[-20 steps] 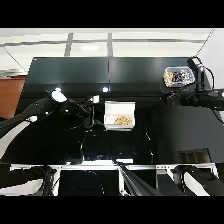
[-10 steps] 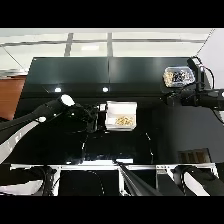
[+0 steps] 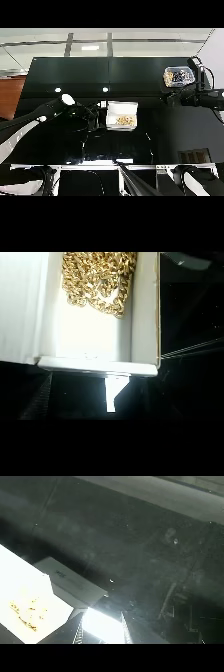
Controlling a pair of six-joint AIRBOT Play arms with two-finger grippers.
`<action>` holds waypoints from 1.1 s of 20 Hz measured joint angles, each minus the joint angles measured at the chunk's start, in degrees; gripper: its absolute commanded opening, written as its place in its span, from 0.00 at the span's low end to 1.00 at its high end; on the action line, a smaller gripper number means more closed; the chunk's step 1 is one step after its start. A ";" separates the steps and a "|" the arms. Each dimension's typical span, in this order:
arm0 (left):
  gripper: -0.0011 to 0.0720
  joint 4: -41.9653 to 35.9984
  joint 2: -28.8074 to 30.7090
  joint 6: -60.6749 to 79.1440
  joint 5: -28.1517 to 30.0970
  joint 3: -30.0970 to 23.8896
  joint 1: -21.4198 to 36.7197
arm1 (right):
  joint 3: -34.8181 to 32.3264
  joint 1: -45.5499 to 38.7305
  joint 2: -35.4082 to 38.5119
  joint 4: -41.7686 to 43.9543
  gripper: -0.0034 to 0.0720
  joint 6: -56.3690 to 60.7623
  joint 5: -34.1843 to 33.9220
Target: Fold the box and place the chain.
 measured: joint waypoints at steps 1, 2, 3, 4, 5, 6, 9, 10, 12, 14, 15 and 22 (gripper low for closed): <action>0.99 -0.07 -0.02 -0.02 0.09 0.17 0.00 | 0.00 0.00 0.00 0.02 0.43 0.00 0.00; 0.99 -0.15 -0.04 -0.17 0.09 0.35 0.00 | 0.00 0.00 0.00 0.02 0.42 0.00 0.00; 0.99 -0.20 -0.07 -0.17 0.15 0.46 0.00 | 0.00 0.02 0.00 0.02 0.42 0.00 0.09; 0.99 -0.20 -0.13 -0.20 0.20 0.52 0.00 | 0.00 0.07 0.00 0.02 0.42 0.00 0.26; 0.99 -0.20 -0.17 -0.22 0.22 0.59 0.00 | 0.00 0.17 0.00 0.02 0.42 0.00 0.44; 0.99 -0.35 -0.20 -0.22 0.24 0.66 -0.07 | 0.00 0.24 0.00 0.02 0.43 0.00 0.57; 0.99 -1.11 -0.22 -0.35 0.37 0.76 -0.59 | 0.00 0.35 0.00 0.02 0.42 0.00 0.98; 0.99 -1.33 -0.22 -0.24 0.37 0.76 -0.94 | 0.00 0.35 0.00 0.02 0.42 0.00 1.11; 0.99 -1.62 -0.22 -0.13 0.37 0.76 -1.55 | 0.00 0.39 0.00 0.02 0.43 0.00 1.20; 0.99 -1.73 -0.22 0.04 0.44 0.76 -1.99 | 0.00 0.39 0.00 0.02 0.42 0.00 1.29; 0.94 -1.90 -0.22 0.04 0.39 0.76 -2.16 | 0.00 0.39 0.00 0.02 0.42 0.00 1.29; 0.77 -2.08 -0.15 0.07 0.22 0.76 -2.49 | 0.09 0.39 -0.07 1.27 0.56 2.27 1.20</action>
